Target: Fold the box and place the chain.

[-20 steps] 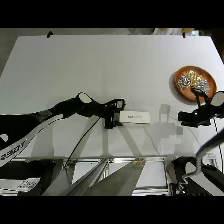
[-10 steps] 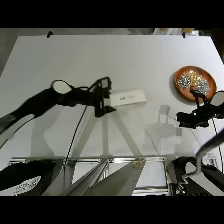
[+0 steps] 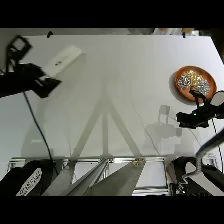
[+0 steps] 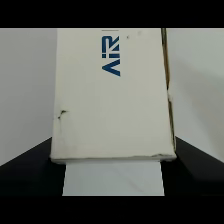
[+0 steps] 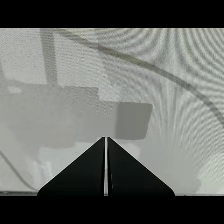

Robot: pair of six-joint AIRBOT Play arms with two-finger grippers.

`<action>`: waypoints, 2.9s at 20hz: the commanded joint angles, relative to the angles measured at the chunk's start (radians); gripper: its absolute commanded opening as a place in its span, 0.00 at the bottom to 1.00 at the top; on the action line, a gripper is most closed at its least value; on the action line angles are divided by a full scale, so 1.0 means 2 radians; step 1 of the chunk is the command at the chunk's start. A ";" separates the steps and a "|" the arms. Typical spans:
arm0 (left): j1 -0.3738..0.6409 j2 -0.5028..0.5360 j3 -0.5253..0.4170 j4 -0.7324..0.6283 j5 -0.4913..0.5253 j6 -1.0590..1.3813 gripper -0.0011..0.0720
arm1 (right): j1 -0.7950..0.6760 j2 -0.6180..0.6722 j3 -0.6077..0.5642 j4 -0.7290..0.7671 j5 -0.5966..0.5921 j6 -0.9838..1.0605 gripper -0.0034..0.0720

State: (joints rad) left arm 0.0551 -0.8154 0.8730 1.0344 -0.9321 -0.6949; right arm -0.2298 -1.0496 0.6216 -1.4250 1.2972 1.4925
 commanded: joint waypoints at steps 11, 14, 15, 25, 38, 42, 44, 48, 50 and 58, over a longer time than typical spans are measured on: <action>0.237 -0.110 -0.053 0.115 -0.011 -0.192 0.39 | 0.000 0.000 0.000 0.000 0.001 0.000 0.07; 0.237 -0.142 -0.052 0.106 -0.016 -0.190 0.39 | 0.000 0.000 0.000 0.000 0.001 0.000 0.07; 0.237 -0.149 -0.053 0.104 -0.018 -0.187 0.39 | 0.000 0.000 0.000 0.000 0.001 0.000 0.07; 0.237 -0.175 -0.053 0.108 -0.063 -0.176 0.84 | 0.000 0.000 0.000 0.000 0.001 0.000 0.07; 0.236 -0.083 -0.053 0.109 -0.097 -0.184 0.97 | 0.000 0.000 0.000 0.000 0.001 0.000 0.07; 0.236 -0.007 -0.052 0.095 -0.098 -0.184 0.97 | 0.000 0.000 0.000 0.000 0.001 0.000 0.07; 0.236 0.028 -0.053 0.095 -0.104 -0.184 0.97 | 0.000 0.000 0.000 0.000 0.001 0.000 0.07; 0.223 0.076 -0.053 0.101 -0.144 -0.184 0.87 | 0.000 0.000 0.000 0.000 0.001 0.000 0.07; 0.201 0.079 -0.053 0.106 -0.181 -0.184 0.47 | 0.000 0.000 0.000 0.000 0.001 0.000 0.07; 0.162 0.075 -0.053 0.107 -0.296 -0.237 0.03 | 0.000 0.000 0.000 0.000 0.001 0.000 0.07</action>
State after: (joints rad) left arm 0.3923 -0.6670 0.7681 1.2491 -1.4384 -1.1065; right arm -0.2298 -1.0496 0.6220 -1.4250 1.2984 1.4918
